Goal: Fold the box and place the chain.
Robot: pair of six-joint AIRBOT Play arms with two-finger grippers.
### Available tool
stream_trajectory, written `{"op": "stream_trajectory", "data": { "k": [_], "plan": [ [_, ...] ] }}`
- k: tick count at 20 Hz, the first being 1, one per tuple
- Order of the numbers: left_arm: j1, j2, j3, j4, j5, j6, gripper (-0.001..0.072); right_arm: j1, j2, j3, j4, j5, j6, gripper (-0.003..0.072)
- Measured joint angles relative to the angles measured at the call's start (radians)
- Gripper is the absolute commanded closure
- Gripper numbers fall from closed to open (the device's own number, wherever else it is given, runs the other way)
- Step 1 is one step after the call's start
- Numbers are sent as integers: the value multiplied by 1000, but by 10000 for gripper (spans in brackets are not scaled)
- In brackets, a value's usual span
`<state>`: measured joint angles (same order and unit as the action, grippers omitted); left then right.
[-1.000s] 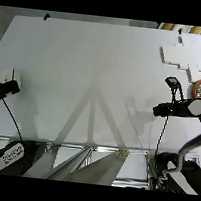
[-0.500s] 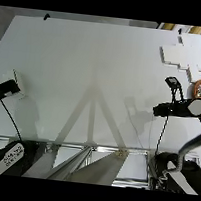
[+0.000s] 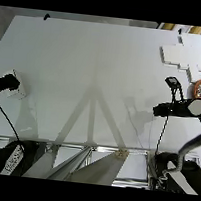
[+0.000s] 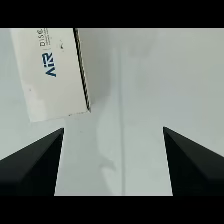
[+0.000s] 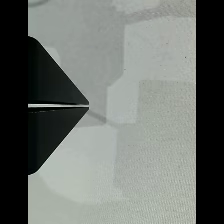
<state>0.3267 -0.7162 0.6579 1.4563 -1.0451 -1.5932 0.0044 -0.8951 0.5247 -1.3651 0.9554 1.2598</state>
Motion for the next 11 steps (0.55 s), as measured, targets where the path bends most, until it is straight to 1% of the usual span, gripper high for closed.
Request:
{"op": "stream_trajectory", "data": {
  "k": [11],
  "plan": [
    [-23, 12, 0, 24, 19, 0, 5, 0, 0, 0, 0, 0, 0, 667]
  ]
}}
